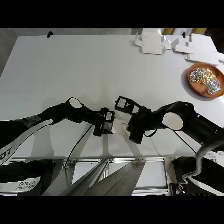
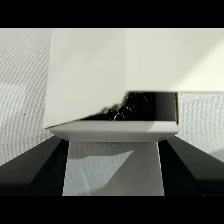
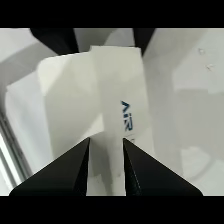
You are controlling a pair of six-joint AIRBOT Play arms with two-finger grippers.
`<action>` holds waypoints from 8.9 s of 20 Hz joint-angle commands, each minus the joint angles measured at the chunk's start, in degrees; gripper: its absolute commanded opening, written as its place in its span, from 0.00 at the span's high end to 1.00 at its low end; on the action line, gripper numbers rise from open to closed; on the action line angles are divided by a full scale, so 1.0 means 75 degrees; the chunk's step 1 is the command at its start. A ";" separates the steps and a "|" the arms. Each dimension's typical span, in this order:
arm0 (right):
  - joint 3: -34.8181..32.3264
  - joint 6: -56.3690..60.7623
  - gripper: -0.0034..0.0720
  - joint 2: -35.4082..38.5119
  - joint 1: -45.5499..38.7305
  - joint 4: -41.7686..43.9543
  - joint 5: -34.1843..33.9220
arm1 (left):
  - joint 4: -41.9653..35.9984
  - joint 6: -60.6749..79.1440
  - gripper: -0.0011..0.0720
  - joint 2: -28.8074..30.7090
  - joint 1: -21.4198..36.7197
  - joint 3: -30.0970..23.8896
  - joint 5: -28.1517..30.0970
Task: Fold the box and place the chain.
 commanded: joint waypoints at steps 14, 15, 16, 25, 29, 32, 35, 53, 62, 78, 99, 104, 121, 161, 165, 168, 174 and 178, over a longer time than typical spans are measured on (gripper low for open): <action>-0.0035 -0.0070 0.72 -0.0009 0.0385 -0.0796 -0.0198 | 0.0000 0.0000 0.70 0.0000 0.0003 0.0006 0.0003; -0.0041 -0.0070 0.72 -0.0009 0.0391 -0.0793 -0.0198 | 0.0000 0.0000 0.70 0.0000 0.0003 0.0006 0.0003; -0.0079 -0.0070 0.72 -0.0009 0.0437 -0.0801 -0.0242 | 0.0000 0.0000 0.70 0.0000 0.0003 0.0006 0.0003; -0.0376 0.0953 0.74 0.0017 0.0717 -0.1964 -0.0921 | 0.0000 0.0000 0.70 0.0000 0.0003 0.0006 0.0003; -0.0376 0.0944 0.79 0.0017 0.0717 -0.1973 -0.0950 | 0.0000 0.0000 0.70 0.0000 0.0003 0.0006 0.0000; -0.0379 0.0930 0.80 0.0017 0.0717 -0.1970 -0.1008 | 0.0000 0.0000 0.70 0.0000 0.0003 0.0006 0.0003; -0.0545 0.0933 0.80 0.0009 0.0717 -0.1938 -0.1192 | 0.0000 0.0000 0.70 0.0000 0.0003 0.0006 0.0003; -0.0650 0.0877 0.49 0.0157 0.1052 -0.1099 -0.1000 | 0.0000 0.0000 0.70 0.0000 0.0003 0.0006 0.0003; -0.0653 0.1329 0.93 0.0676 0.0874 -0.1189 -0.1090 | 0.0000 0.0000 0.70 0.0000 0.0003 0.0006 0.0003; -0.1090 0.1527 0.93 0.0673 0.0577 -0.0697 -0.0924 | 0.0003 0.0000 0.70 0.0000 0.0003 0.0006 0.0003; -0.1387 0.1612 0.93 0.0111 0.0574 -0.0329 -0.1046 | 0.0000 0.0000 0.70 0.0000 0.0003 0.0006 0.0000; -0.0656 0.1964 0.93 0.0737 -0.0192 -0.0379 -0.0490 | 0.0000 0.0000 0.70 0.0000 0.0003 0.0006 0.0000; -0.0510 0.1955 0.93 0.1679 -0.2990 -0.1288 0.1894 | -0.0358 0.0041 0.70 0.0009 0.0006 0.0006 0.0055; -0.0510 0.1958 0.93 0.1679 -0.2990 -0.1335 0.1314 | 0.6164 -1.0445 0.98 0.4436 0.6158 -0.0475 0.0213; -0.0510 0.1958 0.93 0.1676 -0.2990 -0.1329 0.1320 | 0.6234 -1.1065 0.98 0.4427 0.7714 -0.1177 0.0370; -0.0510 0.1958 0.93 0.1676 -0.2990 -0.1332 0.1317 | 0.6280 -1.1060 0.98 0.4424 0.8064 -0.1655 0.0662; -0.0510 0.1958 0.92 0.1676 -0.2987 -0.1311 0.1309 | 0.6435 -1.1115 0.12 0.4430 0.8046 -0.1804 0.0058; -0.0516 0.1961 0.92 0.1676 -0.2987 -0.1306 0.1314 | 0.6540 -1.1287 0.04 0.4692 0.8049 -0.1804 -0.0353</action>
